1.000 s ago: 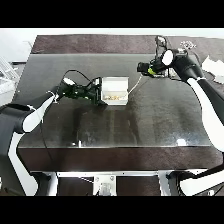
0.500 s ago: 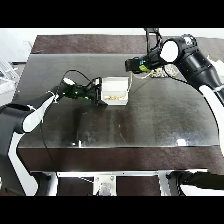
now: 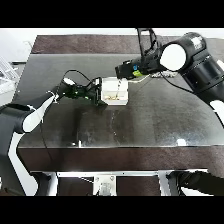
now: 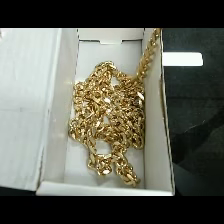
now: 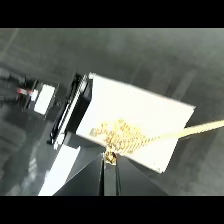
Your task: Fold the box and place the chain.
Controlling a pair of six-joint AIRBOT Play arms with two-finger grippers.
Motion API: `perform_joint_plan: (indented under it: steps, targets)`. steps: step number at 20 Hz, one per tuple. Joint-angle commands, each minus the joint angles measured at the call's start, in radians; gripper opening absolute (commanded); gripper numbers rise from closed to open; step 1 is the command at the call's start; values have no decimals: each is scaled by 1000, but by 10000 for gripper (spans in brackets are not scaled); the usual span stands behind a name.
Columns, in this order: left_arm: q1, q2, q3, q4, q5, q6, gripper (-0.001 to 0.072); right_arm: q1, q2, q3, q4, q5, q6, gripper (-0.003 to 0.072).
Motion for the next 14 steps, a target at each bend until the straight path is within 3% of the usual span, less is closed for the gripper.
perform_joint_plan:
  steps: [1, 9, 12, 14]
  targets:
    - [0, 0, 0, 0, 0, 0, 488, 11, 7, -74, 16, -46, 22, 12]
    - [0, 0, 0, 0, 1, 0, 487, 10, -17, -291, 91, -240, 23, 12]
    - [0, 0, 0, 0, 0, 0, 487, 0, -60, -361, 87, -425, 22, 12]
    - [0, 0, 0, 0, 1, 0, 488, -14, -109, -367, 87, -475, 22, 13]
